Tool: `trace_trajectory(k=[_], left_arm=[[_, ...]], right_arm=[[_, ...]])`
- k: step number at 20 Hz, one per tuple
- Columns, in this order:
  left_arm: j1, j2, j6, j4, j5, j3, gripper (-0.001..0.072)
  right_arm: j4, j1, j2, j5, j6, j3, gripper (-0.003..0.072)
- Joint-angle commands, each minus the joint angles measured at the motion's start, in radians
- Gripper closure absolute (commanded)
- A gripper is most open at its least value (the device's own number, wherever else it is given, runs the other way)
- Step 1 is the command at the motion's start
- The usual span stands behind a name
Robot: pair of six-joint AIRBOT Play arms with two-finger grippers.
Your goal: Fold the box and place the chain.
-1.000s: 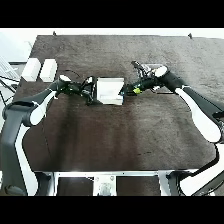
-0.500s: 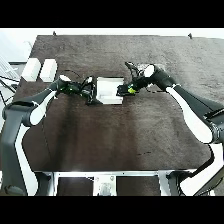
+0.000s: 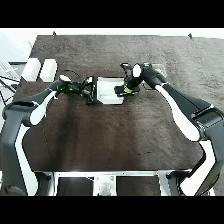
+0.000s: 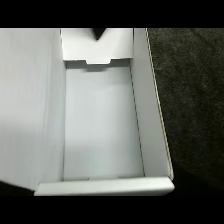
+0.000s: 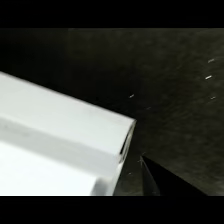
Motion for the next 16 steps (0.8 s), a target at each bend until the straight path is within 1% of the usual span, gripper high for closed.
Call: trace_trajectory(k=[1, 3, 6, 10, 12, 13, 16], left_arm=[[0.001, 0.000, 0.000, 0.001, -0.001, 0.000, 0.0421], [0.001, 0.000, 0.000, 0.001, 0.001, 0.000, 0.0421], [0.001, 0.000, 0.000, 0.001, 0.002, 0.000, 0.0421], [0.001, 0.000, 0.000, 0.001, 0.002, 0.000, 0.0421], [0.001, 0.000, 0.000, 0.001, 0.002, 0.000, 0.0421], [0.001, 0.000, 0.000, 0.001, 0.002, 0.000, 0.0421], [0.001, 0.000, 0.000, 0.001, 0.002, 0.000, 0.0421]], right_arm=[[-0.103, 0.012, -0.024, 0.040, 0.106, 0.045, 0.0271], [-0.111, 0.012, -0.024, 0.047, 0.130, 0.045, 0.0275], [-0.110, 0.018, -0.031, 0.047, 0.170, 0.045, 0.0310], [-0.111, 0.037, -0.060, 0.047, 0.173, 0.046, 0.0313], [-0.110, 0.039, -0.070, 0.048, 0.175, 0.046, 0.0346], [-0.110, 0.039, -0.073, 0.051, 0.177, 0.046, 0.0375], [-0.110, 0.041, -0.077, 0.053, 0.200, 0.046, 0.0410]])
